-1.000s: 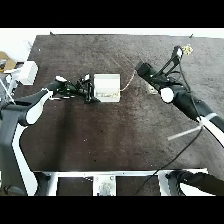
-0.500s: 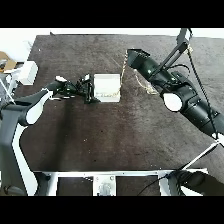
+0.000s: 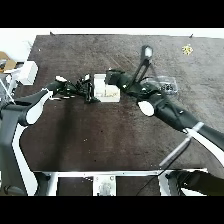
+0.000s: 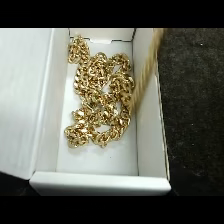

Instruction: Fold the box and place the chain.

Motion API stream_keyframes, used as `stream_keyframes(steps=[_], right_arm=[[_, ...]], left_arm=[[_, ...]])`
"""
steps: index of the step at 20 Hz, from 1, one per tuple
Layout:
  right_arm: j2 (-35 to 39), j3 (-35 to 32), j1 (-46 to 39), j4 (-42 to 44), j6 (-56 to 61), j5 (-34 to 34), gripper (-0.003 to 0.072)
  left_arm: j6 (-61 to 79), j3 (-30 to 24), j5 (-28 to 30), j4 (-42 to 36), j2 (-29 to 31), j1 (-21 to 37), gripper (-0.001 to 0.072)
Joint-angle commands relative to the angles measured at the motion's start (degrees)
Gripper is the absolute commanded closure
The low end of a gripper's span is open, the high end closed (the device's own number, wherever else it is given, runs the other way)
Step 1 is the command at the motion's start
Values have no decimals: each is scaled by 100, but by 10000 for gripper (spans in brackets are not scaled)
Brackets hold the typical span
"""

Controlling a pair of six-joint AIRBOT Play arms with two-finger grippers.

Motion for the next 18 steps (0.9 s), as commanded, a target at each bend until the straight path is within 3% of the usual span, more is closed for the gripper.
stream_keyframes(steps=[1,2,3,5,8,13,15,17,18], right_arm=[[-743,4,79,142,28,94,689],[-905,4,66,140,94,249,688],[-1047,2,22,140,92,442,641],[-1152,0,-192,138,90,892,193],[-726,-76,-568,-199,-107,1685,353],[750,-1641,-1545,-422,236,1836,332],[756,-2107,-2210,-417,549,1821,328],[498,-2164,-2723,-313,623,1574,197],[354,-2140,-2857,-306,625,1272,226]], left_arm=[[0,-2,2,2,4,-4,546],[0,-2,2,0,4,-4,546],[0,-2,4,2,4,-4,546],[0,-2,4,2,4,-4,546],[0,-2,0,2,4,-4,546],[0,-2,7,2,4,-4,546],[0,-2,4,0,4,-4,546],[0,-2,4,2,4,-4,546],[0,-2,4,2,4,-4,546]])
